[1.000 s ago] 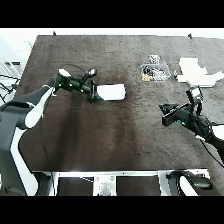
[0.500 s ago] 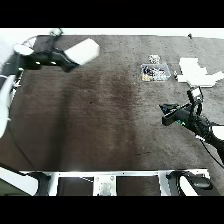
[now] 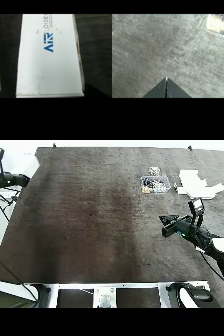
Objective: Fold the box and place the chain.
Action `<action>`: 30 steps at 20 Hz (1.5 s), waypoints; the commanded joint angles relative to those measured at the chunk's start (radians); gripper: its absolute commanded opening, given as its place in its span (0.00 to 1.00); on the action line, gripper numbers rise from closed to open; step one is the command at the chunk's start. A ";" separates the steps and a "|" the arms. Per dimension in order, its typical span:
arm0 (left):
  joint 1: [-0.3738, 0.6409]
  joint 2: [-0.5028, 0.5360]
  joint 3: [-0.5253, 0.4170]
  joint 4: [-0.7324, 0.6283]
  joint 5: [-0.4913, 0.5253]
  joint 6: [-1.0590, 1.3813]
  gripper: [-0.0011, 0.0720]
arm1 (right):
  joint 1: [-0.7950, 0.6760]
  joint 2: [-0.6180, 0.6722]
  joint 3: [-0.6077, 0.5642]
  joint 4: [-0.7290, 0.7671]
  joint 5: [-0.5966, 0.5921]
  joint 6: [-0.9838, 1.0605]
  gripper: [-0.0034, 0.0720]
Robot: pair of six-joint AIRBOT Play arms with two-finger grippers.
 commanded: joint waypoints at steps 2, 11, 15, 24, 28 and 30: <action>0.046 -0.044 -0.094 0.010 0.219 0.044 0.04 | -0.001 0.001 -0.001 0.058 0.000 0.000 0.06; 0.046 -0.169 -0.081 -0.134 0.235 0.235 0.04 | -0.001 0.001 -0.006 0.065 0.000 0.000 0.06; 0.046 -0.184 -0.072 -0.199 0.211 0.301 0.04 | -0.001 0.001 -0.006 0.065 0.000 0.000 0.06; 0.046 -0.217 -0.054 -0.338 0.181 0.384 0.04 | -0.001 0.001 -0.006 0.065 0.000 0.000 0.06; 0.046 -0.217 -0.055 -0.335 0.223 0.377 0.95 | -0.001 0.001 -0.006 0.071 0.000 0.000 0.06; 0.046 -0.217 -0.055 -0.335 0.241 0.376 0.98 | -0.001 0.001 -0.005 0.094 0.000 0.000 0.06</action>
